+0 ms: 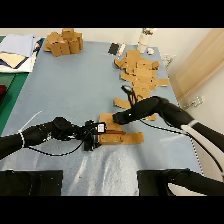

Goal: Fold the box.

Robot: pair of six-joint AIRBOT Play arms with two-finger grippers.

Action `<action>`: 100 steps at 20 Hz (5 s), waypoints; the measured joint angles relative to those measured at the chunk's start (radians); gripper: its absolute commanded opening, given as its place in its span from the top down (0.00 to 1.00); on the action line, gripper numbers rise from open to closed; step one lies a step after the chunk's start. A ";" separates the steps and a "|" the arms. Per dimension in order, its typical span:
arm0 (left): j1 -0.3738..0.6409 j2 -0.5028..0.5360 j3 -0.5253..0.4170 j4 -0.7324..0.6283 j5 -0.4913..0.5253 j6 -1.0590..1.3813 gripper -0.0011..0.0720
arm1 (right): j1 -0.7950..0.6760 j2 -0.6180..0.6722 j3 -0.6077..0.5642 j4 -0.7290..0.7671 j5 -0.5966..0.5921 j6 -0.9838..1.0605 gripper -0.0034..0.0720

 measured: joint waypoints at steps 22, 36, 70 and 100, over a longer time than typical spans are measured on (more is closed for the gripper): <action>0.000 0.000 0.000 0.000 0.001 -0.001 0.15 | 0.025 0.299 -0.378 -0.157 0.101 -0.912 0.20; 0.000 0.000 0.000 0.000 0.001 -0.001 0.15 | 0.112 0.259 -0.380 -0.088 0.190 -1.052 0.77; 0.000 0.000 0.000 0.000 0.001 0.000 0.15 | -0.172 0.332 -0.381 -0.385 -0.130 0.254 0.95; 0.000 0.000 0.000 0.000 0.001 0.000 0.15 | -0.024 0.329 -0.332 -0.051 -0.006 0.264 0.50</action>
